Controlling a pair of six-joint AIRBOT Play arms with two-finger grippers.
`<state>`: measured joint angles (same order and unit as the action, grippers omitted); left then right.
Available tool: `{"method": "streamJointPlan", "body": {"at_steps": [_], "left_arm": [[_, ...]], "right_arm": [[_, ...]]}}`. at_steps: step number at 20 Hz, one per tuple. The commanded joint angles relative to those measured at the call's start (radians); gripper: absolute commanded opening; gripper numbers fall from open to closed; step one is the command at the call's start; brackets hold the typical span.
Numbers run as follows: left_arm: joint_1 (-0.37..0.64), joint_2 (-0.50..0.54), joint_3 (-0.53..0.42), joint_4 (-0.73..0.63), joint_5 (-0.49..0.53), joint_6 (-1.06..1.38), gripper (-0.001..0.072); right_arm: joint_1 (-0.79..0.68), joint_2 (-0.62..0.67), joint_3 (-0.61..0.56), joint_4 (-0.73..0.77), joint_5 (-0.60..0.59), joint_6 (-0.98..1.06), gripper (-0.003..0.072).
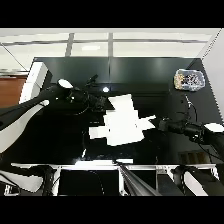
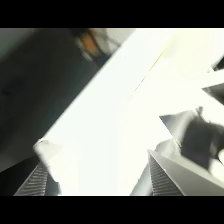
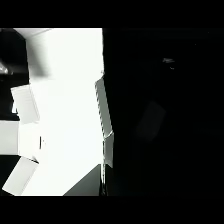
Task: Fold the box and place the chain.
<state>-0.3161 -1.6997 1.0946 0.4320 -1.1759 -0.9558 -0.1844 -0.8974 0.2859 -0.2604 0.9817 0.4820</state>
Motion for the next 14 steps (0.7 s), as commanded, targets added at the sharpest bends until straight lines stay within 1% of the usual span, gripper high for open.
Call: {"method": "streamJointPlan", "body": {"at_steps": [1, 4, 7, 10, 11, 13, 14], "left_arm": [[-0.002, -0.081, 0.05, -0.014, -0.161, 0.031, 0.0711], [-0.021, -0.08, 0.054, -0.012, -0.179, 0.102, 0.071], [-0.058, -0.081, 0.054, 0.023, -0.16, 0.122, 0.0695], [-0.092, -0.081, 0.055, 0.132, -0.179, 0.121, 0.0687], [-0.1, -0.081, 0.055, 0.181, -0.177, 0.117, 0.063], [-0.108, -0.081, 0.061, 0.207, -0.155, 0.119, 0.0361], [-0.108, -0.081, 0.076, 0.207, -0.154, 0.121, 0.0261]], "right_arm": [[0.002, 0.001, -0.001, -0.003, 0.001, -0.001, 0.0011], [0.002, 0.001, -0.001, -0.005, 0.001, -0.001, 0.001], [0.002, 0.001, -0.001, -0.01, 0.001, -0.001, 0.001], [0.002, 0.001, 0.0, -0.034, 0.002, -0.001, 0.001], [0.002, 0.001, 0.0, -0.04, 0.004, -0.001, 0.0011], [0.002, 0.001, 0.0, -0.04, 0.011, -0.001, 0.001], [0.002, 0.002, 0.0, -0.04, 0.015, -0.001, 0.0011]]}}
